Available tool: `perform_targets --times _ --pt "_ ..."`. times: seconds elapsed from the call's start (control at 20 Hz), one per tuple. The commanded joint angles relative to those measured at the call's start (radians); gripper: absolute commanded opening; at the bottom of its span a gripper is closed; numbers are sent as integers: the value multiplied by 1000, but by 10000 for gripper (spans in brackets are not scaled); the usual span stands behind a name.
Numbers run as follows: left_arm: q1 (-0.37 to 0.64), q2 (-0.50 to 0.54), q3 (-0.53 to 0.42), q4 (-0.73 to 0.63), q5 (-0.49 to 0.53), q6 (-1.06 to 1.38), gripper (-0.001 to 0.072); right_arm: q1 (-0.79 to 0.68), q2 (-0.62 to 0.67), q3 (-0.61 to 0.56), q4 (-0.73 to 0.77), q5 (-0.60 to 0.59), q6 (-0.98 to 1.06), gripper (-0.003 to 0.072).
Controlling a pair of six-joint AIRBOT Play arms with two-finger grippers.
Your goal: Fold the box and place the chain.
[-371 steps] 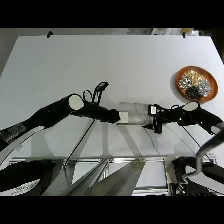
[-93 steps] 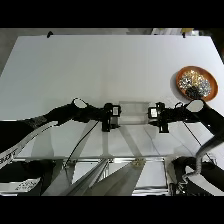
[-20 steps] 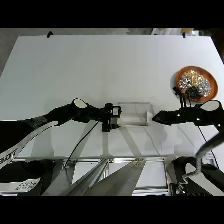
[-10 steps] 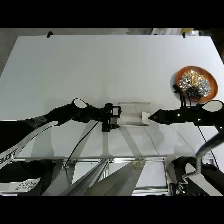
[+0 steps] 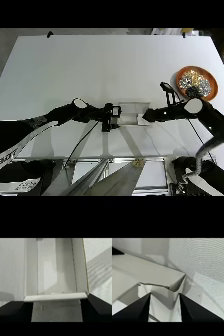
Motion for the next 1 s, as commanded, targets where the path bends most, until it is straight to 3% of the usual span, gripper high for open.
perform_targets --times 0.0,0.55,0.7,0.95 --pt "0 0 0 0 0 0 103 118 -53 77 -220 -6 275 402" --pt "0 0 0 0 0 0 103 311 -278 238 -458 169 667 385" --pt "0 0 0 0 0 0 103 311 -278 238 -473 168 674 297" --pt "0 0 0 0 0 0 103 311 -279 238 -490 165 678 292"
